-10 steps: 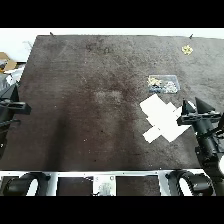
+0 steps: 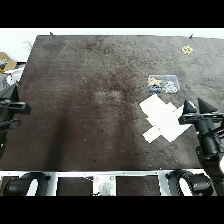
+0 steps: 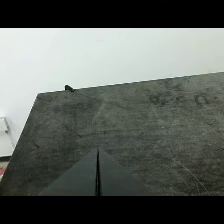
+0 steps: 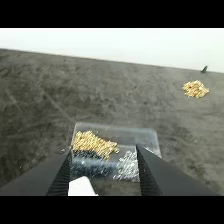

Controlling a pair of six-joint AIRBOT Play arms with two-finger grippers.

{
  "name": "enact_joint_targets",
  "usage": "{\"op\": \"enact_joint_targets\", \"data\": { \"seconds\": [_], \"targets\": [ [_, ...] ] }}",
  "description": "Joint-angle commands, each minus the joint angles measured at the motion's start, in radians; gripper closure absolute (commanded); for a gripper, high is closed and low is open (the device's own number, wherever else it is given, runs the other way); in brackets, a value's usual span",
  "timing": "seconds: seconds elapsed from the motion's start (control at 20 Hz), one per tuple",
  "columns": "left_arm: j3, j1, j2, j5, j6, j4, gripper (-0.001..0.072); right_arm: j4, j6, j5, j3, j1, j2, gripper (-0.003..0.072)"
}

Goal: Fold the box and place the chain.

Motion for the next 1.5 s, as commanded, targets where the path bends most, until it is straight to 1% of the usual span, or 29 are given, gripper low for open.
{"op": "enact_joint_targets", "data": {
  "seconds": [0.0, 0.1, 0.2, 0.25, 0.3, 0.35, 0.4, 0.45, 0.5, 0.55, 0.6, 0.65, 0.7, 0.8, 0.85, 0.9, 1.0, 1.1, 1.25, 1.35, 1.45],
  "targets": [
    [0.000, 0.000, 0.001, 0.000, 0.000, 0.000, 0.0698, 0.000, -0.011, -0.085, 0.087, 0.000, -0.056, 0.0223],
    [0.000, 0.000, 0.001, 0.000, 0.000, 0.000, 0.0697, 0.000, -0.014, -0.103, 0.182, -0.003, -0.175, 0.0222],
    [0.000, 0.000, 0.001, 0.000, 0.000, 0.000, 0.0698, 0.001, -0.014, -0.079, 0.295, -0.028, -0.327, 0.0222],
    [0.000, 0.000, 0.000, 0.000, 0.000, 0.000, 0.0698, 0.002, -0.013, -0.033, 0.362, -0.061, -0.421, 0.0222],
    [0.000, 0.000, 0.000, 0.000, 0.000, 0.000, 0.0698, 0.002, 0.005, 0.051, 0.425, -0.111, -0.512, 0.0222],
    [0.000, 0.000, 0.001, 0.000, 0.000, 0.000, 0.0698, -0.001, 0.053, 0.180, 0.489, -0.183, -0.608, 0.0222],
    [0.000, 0.000, 0.001, 0.000, 0.000, 0.000, 0.0698, -0.035, 0.127, 0.324, 0.546, -0.259, -0.692, 0.0223],
    [0.000, 0.000, 0.001, 0.000, 0.000, 0.000, 0.0698, -0.136, 0.242, 0.494, 0.610, -0.346, -0.780, 0.0223],
    [0.000, 0.000, 0.001, 0.000, 0.000, 0.000, 0.0698, -0.265, 0.364, 0.640, 0.674, -0.417, -0.857, 0.0222],
    [0.000, 0.000, 0.000, 0.000, 0.000, 0.000, 0.0698, -0.421, 0.485, 0.779, 0.750, -0.481, -0.937, 0.0222],
    [0.000, 0.000, 0.000, 0.000, 0.000, 0.000, 0.0698, -0.572, 0.601, 0.888, 0.830, -0.532, -1.015, 0.0222],
    [0.000, 0.000, 0.000, 0.000, 0.000, 0.000, 0.0698, -0.689, 0.697, 0.990, 0.905, -0.573, -1.086, 0.0224],
    [0.000, 0.000, 0.001, 0.000, 0.000, 0.000, 0.0698, -0.787, 0.779, 1.132, 0.991, -0.612, -1.165, 0.0248],
    [0.000, 0.000, 0.000, 0.000, 0.000, 0.000, 0.0698, -0.929, 0.782, 1.430, 1.186, -0.657, -1.331, 0.0249],
    [0.000, 0.000, 0.000, 0.000, 0.000, 0.000, 0.0698, -1.000, 0.816, 1.518, 1.279, -0.665, -1.408, 0.0241],
    [0.000, 0.000, 0.000, 0.000, 0.000, 0.000, 0.0698, -1.070, 0.835, 1.575, 1.376, -0.668, -1.485, 0.0242],
    [0.000, 0.000, 0.001, 0.000, 0.000, 0.000, 0.0698, -1.127, 0.820, 1.642, 1.519, -0.668, -1.596, 0.0243],
    [0.000, 0.000, 0.000, 0.000, 0.000, 0.000, 0.0698, -1.122, 0.761, 1.636, 1.582, -0.667, -1.660, 0.0243],
    [0.000, 0.000, 0.000, 0.000, 0.000, 0.000, 0.0698, -1.127, 0.702, 1.614, 1.629, -0.668, -1.741, 0.0253],
    [0.000, 0.000, 0.000, 0.000, 0.000, 0.000, 0.0698, -1.122, 0.681, 1.584, 1.631, -0.671, -1.790, 0.0252],
    [0.000, 0.000, 0.001, 0.000, 0.000, 0.000, 0.0698, -1.122, 0.628, 1.588, 1.631, -0.671, -1.833, 0.0252]
  ]
}}
